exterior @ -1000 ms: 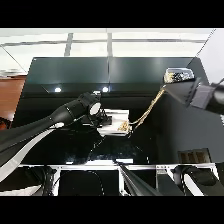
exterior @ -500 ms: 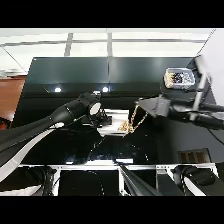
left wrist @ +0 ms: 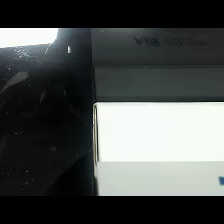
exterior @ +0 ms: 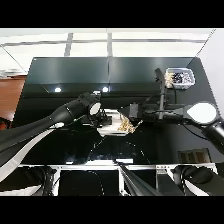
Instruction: Fold the box and place the chain.
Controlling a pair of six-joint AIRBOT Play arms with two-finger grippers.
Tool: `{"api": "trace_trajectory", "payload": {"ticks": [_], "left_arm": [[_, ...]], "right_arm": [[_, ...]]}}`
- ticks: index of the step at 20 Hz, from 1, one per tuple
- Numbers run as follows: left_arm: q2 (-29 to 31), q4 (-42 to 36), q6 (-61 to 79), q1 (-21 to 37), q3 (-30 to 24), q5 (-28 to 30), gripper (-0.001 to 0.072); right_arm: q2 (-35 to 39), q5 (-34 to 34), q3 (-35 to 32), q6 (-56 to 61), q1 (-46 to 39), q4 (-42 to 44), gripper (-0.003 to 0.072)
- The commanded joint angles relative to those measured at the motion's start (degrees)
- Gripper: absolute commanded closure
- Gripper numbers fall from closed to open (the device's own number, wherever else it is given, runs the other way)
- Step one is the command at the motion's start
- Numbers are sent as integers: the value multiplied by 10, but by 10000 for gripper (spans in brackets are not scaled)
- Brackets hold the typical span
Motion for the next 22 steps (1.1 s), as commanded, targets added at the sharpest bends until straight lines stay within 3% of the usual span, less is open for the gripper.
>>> {"api": "trace_trajectory", "payload": {"ticks": [1,3,7,10,12,14,16,19,22], "left_arm": [[0,0,0,0,0,0,679],[0,0,0,0,0,0,678],[0,0,0,0,0,0,678],[0,0,0,0,0,0,678],[0,0,0,0,0,0,679],[0,0,0,0,0,0,678],[0,0,0,0,0,0,679],[0,0,0,0,0,0,679],[0,0,0,0,0,0,678]], "right_arm": [[-25,-15,0,1,8,-14,661],[-25,-15,0,1,8,-14,438],[-18,57,0,0,-53,-24,421],[12,162,-1,-19,-146,-105,423],[40,190,-24,-69,-175,-161,423],[49,167,-66,-112,-170,-212,406],[49,124,-113,-127,-149,-206,-34],[48,22,-163,-229,-90,-233,-34],[47,-77,-195,-491,-29,-271,-34]]}}
